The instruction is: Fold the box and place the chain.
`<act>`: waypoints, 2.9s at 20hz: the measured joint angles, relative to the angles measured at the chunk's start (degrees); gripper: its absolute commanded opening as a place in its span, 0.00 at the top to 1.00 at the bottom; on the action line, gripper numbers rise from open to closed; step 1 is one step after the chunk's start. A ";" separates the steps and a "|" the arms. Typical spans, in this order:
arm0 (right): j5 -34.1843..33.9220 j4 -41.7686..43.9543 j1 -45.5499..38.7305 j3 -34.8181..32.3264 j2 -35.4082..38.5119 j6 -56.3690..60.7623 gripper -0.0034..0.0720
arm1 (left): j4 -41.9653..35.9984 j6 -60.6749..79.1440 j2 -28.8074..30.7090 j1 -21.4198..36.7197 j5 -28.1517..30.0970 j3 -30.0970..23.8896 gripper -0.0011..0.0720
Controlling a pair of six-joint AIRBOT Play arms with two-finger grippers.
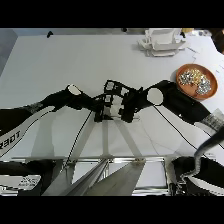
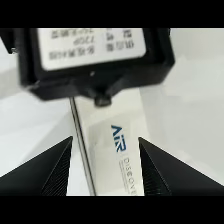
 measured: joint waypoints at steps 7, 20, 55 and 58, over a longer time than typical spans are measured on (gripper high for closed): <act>0.55 -0.15 0.00 -2.62 0.87 1.07 0.93 | -0.07 -0.09 0.00 0.00 0.26 0.00 0.64; -2.73 -0.07 0.00 -6.16 0.24 4.22 0.93 | -0.11 -0.13 0.00 0.00 0.28 0.00 0.64; 28.79 -10.01 -36.98 -6.62 17.03 29.70 0.93 | -0.13 -0.13 0.00 0.00 0.31 0.00 0.64; 28.65 -10.05 -41.31 -7.23 17.11 32.44 0.93 | -0.11 -0.13 0.00 0.00 0.31 0.00 0.64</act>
